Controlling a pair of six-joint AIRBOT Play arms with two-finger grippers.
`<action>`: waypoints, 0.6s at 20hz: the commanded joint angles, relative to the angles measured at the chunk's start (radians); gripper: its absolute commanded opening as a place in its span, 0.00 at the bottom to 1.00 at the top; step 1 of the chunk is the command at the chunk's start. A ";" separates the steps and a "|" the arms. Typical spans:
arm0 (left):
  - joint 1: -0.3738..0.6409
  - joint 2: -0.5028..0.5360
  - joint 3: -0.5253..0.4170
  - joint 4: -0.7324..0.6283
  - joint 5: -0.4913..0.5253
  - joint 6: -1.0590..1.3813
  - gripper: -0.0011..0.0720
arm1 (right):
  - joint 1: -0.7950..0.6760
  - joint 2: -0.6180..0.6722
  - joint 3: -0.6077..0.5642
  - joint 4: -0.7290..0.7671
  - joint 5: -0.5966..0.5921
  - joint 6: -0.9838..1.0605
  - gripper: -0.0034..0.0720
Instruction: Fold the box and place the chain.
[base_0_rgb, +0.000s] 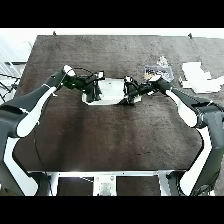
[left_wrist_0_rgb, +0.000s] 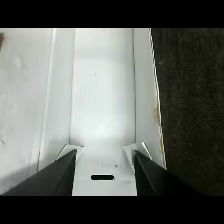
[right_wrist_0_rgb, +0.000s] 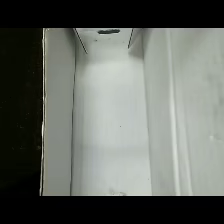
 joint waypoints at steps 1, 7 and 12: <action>0.000 0.000 0.000 -0.014 -0.001 -0.003 0.76 | 0.000 -0.001 0.000 0.001 -0.001 0.001 0.80; 0.000 -0.001 0.000 -0.014 0.001 -0.020 0.87 | 0.000 -0.001 0.000 0.001 -0.001 0.001 0.80; 0.000 0.000 0.000 -0.014 -0.001 -0.020 0.87 | 0.000 -0.001 0.000 0.001 -0.001 0.001 0.80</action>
